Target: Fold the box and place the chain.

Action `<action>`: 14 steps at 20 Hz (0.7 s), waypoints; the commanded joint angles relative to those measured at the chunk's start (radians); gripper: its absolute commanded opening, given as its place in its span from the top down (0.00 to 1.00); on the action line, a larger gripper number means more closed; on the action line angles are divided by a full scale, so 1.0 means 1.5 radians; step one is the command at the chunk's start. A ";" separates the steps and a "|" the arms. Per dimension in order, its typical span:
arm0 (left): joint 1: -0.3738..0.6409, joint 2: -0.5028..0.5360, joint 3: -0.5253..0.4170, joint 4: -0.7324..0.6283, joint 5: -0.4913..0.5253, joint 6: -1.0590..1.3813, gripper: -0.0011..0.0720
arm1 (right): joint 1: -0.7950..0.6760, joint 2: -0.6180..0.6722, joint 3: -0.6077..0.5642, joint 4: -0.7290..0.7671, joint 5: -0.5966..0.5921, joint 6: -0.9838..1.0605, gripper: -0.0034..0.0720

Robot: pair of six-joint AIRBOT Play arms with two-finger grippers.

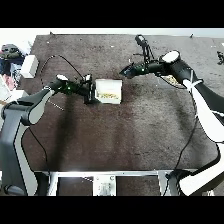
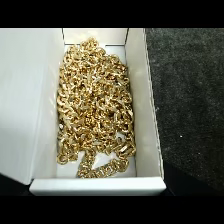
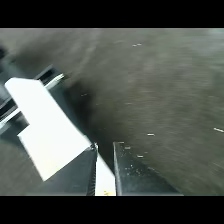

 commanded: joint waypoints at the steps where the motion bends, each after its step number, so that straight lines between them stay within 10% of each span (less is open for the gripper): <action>1: 0.000 0.000 0.001 0.000 0.000 0.000 0.50 | -0.008 -0.053 0.036 0.074 0.138 -0.114 0.79; 14: 0.000 0.000 0.001 0.000 0.000 0.000 0.50 | 0.061 -0.053 0.036 -0.046 0.162 -0.201 0.73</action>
